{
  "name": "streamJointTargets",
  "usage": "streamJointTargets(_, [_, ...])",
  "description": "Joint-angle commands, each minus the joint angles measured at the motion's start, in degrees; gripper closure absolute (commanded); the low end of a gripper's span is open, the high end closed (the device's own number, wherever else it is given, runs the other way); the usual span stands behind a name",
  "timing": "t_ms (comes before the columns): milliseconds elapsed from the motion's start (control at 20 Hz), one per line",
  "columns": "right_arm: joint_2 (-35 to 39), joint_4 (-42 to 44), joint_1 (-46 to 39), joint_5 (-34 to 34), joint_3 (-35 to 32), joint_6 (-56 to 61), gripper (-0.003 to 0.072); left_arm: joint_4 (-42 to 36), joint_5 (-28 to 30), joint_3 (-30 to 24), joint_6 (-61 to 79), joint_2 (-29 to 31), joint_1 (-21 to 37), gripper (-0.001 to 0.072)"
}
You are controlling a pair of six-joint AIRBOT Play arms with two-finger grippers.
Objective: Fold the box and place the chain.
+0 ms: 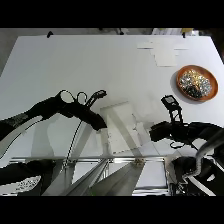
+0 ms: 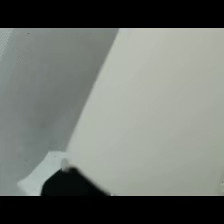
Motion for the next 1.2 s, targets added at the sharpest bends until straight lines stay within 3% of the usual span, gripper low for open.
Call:
streamJointTargets(0, [0.0, 0.0, 0.0, 0.0, 0.0, 0.0, 0.0670, 1.0, 0.7, 0.0, 6.1, -0.1, 0.0, 0.0706])
streamJointTargets(150, [0.0, 1.6, 0.0, -0.6, 0.0, -0.1, 0.0660, 1.0, 1.8, 0.0, 10.0, 0.4, 0.0, 0.0707])
streamJointTargets(250, [0.0, 3.3, 0.0, -2.4, 0.2, -0.2, 0.0479, 1.0, 3.1, 0.2, 13.2, 1.7, 0.0, 0.0708])
streamJointTargets(350, [0.0, 3.4, 0.0, -2.8, 1.7, -0.2, 0.0383, 1.0, 4.6, 0.6, 15.7, 3.8, 0.0, 0.0708])
streamJointTargets(600, [0.0, 0.9, 0.0, -1.7, 8.2, -3.7, 0.0383, 6.7, 7.6, 0.6, 19.3, 7.1, -3.3, 0.0709])
streamJointTargets(800, [0.1, -4.1, 0.0, 0.1, 10.2, -3.7, 0.0383, 15.6, 16.3, 0.6, 19.9, 7.1, -10.1, 0.0708])
streamJointTargets(950, [0.1, -5.3, 0.0, 3.7, 10.2, -3.7, 0.0383, 14.8, 20.9, 0.6, 25.9, 7.0, -11.6, 0.0707])
streamJointTargets(1150, [0.1, -6.2, 0.0, 6.4, 10.2, -3.7, 0.0384, 12.5, 21.1, 0.6, 32.5, 7.0, -11.6, 0.0708])
